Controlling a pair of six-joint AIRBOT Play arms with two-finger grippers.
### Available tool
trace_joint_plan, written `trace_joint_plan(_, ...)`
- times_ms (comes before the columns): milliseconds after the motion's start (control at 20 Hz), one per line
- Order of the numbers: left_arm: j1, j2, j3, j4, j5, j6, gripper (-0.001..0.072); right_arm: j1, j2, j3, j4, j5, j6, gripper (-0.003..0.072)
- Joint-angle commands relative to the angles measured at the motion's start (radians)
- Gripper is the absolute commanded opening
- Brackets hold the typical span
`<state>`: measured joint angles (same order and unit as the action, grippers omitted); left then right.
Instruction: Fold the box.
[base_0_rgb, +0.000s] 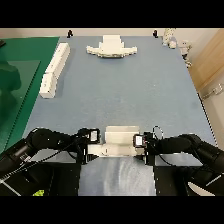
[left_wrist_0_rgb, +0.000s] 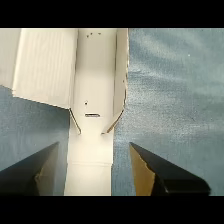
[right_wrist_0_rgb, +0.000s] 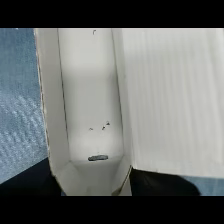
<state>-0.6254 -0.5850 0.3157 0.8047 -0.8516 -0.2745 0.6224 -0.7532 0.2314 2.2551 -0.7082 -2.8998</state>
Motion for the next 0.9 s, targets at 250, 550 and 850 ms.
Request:
trace_joint_plan(250,-0.032,-0.192,-0.016,-0.201,0.140,0.234,0.0405,0.000,0.000,0.000,0.000,0.000,0.000,0.0538)
trace_joint_plan(550,-0.105,-0.249,0.000,-0.207,0.232,0.233,0.0047,0.000,0.000,0.000,0.000,0.000,0.000,0.0538)
trace_joint_plan(850,-0.144,-0.291,0.018,-0.247,0.276,0.234,0.0047,0.000,0.000,0.000,0.000,0.000,0.000,0.0538)
